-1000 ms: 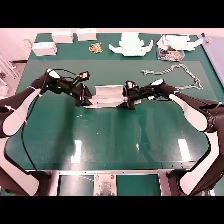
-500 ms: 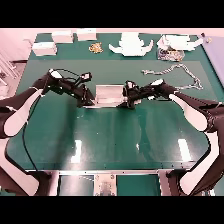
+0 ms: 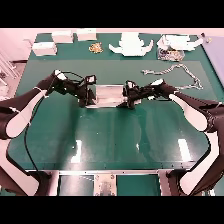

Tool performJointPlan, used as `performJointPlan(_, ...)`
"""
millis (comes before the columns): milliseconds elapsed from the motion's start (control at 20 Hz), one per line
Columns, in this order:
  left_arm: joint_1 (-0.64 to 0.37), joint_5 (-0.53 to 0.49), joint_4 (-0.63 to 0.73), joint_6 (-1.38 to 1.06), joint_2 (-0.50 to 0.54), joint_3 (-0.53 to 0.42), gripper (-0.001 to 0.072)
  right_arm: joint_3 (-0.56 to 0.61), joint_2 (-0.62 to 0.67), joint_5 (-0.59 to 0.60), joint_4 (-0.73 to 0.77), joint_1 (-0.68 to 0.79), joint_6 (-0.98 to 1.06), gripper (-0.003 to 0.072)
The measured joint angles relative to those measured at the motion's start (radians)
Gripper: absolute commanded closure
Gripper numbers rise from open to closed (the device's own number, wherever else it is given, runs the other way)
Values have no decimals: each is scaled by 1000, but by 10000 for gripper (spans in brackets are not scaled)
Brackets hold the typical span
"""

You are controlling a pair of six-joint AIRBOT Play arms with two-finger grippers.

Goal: Fold the box and place the chain.

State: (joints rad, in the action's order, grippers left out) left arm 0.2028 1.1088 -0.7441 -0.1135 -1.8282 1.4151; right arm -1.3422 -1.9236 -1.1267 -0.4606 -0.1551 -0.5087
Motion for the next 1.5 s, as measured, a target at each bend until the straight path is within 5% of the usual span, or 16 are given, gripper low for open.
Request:
performJointPlan(700,50,-25,119,-75,-1,0,335,0,0,-2,-1,1,0,103)
performJointPlan(800,54,-35,127,-74,-6,0,155,0,0,-1,-1,1,0,103)
performJointPlan(850,55,-41,133,-71,-10,-1,120,0,0,-1,-2,1,0,103)
performJointPlan(1500,58,-44,165,-53,-24,-18,122,0,0,-2,-2,1,-1,103)
